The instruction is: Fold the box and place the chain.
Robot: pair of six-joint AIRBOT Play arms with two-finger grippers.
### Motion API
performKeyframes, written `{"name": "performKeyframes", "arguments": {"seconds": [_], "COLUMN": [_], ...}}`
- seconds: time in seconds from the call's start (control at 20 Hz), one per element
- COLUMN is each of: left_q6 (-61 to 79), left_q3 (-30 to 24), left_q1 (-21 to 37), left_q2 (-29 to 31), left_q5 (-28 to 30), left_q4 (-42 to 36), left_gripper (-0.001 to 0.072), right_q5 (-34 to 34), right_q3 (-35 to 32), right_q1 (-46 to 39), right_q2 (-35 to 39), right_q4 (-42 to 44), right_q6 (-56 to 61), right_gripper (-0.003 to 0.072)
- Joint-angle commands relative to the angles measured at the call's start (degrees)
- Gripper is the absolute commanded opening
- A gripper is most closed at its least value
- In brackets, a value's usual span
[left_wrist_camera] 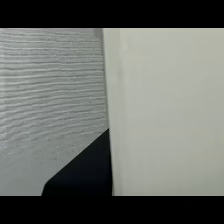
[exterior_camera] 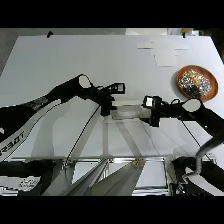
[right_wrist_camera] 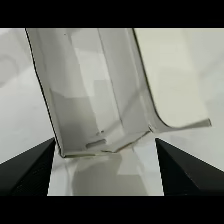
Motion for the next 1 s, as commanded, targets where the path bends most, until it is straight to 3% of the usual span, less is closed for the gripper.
{"name": "performKeyframes", "arguments": {"seconds": [0.0, 0.3, 0.6, 0.7, 0.95], "left_q6": [0.02, 0.02, 0.02, 0.02, 0.02], "left_q3": [-0.02, -0.02, -0.02, -0.02, -0.02], "left_q1": [0.00, 0.00, 0.00, 0.00, 0.00], "left_q2": [-0.02, -0.02, -0.02, -0.02, -0.02], "left_q5": [-0.02, -0.02, -0.02, -0.02, -0.02], "left_q4": [0.02, 0.02, 0.02, 0.02, 0.02], "left_gripper": [0.0011, 0.0011, 0.0011, 0.0011, 0.0011], "right_q5": [0.81, 5.68, 9.14, 11.72, 14.73], "right_q3": [0.04, 0.07, 2.67, 4.68, 5.18], "right_q1": [-3.41, -3.93, -4.07, -4.04, -4.04], "right_q2": [-1.14, -4.46, -10.40, -13.22, -17.05], "right_q4": [3.13, 9.42, 9.49, 9.51, 7.34], "right_q6": [-5.95, -16.26, -16.63, -16.61, -14.64], "right_gripper": [0.0666, 0.0696, 0.0694, 0.0645, 0.0641]}}
